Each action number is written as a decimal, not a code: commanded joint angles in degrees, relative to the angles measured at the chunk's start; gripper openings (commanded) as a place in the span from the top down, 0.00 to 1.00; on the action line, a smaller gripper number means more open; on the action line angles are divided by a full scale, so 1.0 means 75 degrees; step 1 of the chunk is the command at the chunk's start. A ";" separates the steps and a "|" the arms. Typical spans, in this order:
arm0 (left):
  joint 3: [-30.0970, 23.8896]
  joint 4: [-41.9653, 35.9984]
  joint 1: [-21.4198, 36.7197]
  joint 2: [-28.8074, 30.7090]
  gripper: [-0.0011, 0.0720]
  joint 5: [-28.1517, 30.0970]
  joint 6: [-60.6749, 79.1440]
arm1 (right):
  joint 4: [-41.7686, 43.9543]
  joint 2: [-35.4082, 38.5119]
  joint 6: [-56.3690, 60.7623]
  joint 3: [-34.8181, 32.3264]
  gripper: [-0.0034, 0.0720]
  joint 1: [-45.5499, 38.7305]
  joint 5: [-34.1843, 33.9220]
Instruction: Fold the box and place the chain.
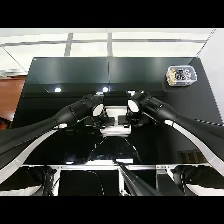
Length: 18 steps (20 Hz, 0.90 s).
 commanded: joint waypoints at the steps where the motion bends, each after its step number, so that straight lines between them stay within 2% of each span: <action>1: 0.0006 -0.0003 0.0003 0.0003 0.95 -0.0012 0.0000 | 0.0495 -0.0157 -0.0201 0.0006 0.48 0.0009 -0.0114; 4: 0.0006 -0.0006 0.0003 0.0003 0.95 -0.0012 0.0000 | 0.0396 -0.0157 -0.0195 0.0006 0.71 0.0009 -0.0076; 5: 0.0006 -0.0006 0.0003 0.0003 0.95 -0.0012 0.0000 | 0.0356 -0.0157 -0.0181 0.0006 0.94 0.0009 -0.0070; 10: 0.0006 -0.0003 0.0003 0.0003 0.95 0.0032 0.0000 | 0.0294 -0.0134 -0.0192 0.0009 0.94 -0.0023 0.0015; 11: 0.0006 -0.0003 0.0003 0.0003 0.95 0.0032 0.0000 | 0.0300 -0.0134 -0.0189 0.0015 0.90 -0.0023 0.0009; 12: 0.0006 -0.0003 0.0003 0.0003 0.95 0.0032 0.0000 | 0.0303 -0.0134 -0.0192 0.0015 0.62 -0.0023 0.0026; 13: 0.0006 -0.0003 0.0003 0.0003 0.95 0.0032 0.0000 | 0.0303 -0.0134 -0.0198 0.0015 0.52 -0.0023 0.0052; 14: 0.0006 -0.0003 0.0003 0.0003 0.95 0.0032 0.0000 | 0.0289 -0.0134 -0.0201 0.0015 0.53 -0.0023 0.0105; 16: 0.0006 -0.0003 0.0003 0.0003 0.95 0.0026 0.0000 | 0.0289 -0.0134 -0.0256 0.0015 0.94 -0.0023 0.0105; 18: 0.0006 -0.0003 0.0003 0.0003 0.95 0.0006 0.0000 | 0.0294 -0.0134 -0.0283 0.0015 0.94 -0.0023 0.0050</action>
